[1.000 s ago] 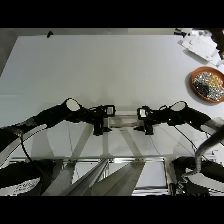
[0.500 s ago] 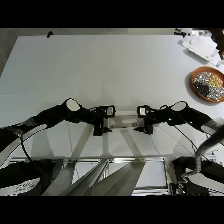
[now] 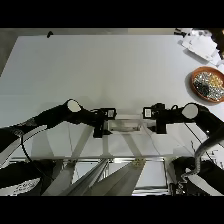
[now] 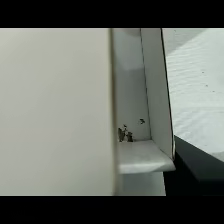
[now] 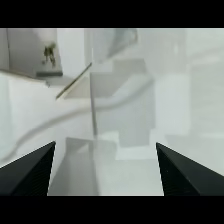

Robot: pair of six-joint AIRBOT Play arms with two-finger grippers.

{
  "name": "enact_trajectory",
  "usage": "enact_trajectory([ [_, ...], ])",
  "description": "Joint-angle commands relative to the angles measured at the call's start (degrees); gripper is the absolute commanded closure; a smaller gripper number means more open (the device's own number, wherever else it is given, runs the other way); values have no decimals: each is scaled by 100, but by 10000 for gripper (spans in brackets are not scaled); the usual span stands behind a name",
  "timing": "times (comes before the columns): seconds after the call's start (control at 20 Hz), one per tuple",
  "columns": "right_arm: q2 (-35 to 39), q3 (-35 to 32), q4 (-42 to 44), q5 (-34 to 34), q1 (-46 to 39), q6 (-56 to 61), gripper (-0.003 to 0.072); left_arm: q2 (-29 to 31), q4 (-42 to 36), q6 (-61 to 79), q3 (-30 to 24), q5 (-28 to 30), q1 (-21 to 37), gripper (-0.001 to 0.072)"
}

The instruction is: Fold the box and place the chain.

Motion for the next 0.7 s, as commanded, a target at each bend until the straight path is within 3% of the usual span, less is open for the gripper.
enact_trajectory([
  [0.0,695,0,-632,345,2,811,-5,-2,-7,-7,2,111,4,503],
  [0.15,1410,0,-376,437,2,848,43,-2,-4,-68,2,260,2,519],
  [0.25,1808,0,-72,448,2,846,44,0,13,-249,2,343,2,686],
  [0.4,2052,0,393,424,2,844,43,9,74,-245,4,352,2,609],
  [0.65,2048,0,1051,195,2,782,43,321,1014,-793,4,612,0,623],
])
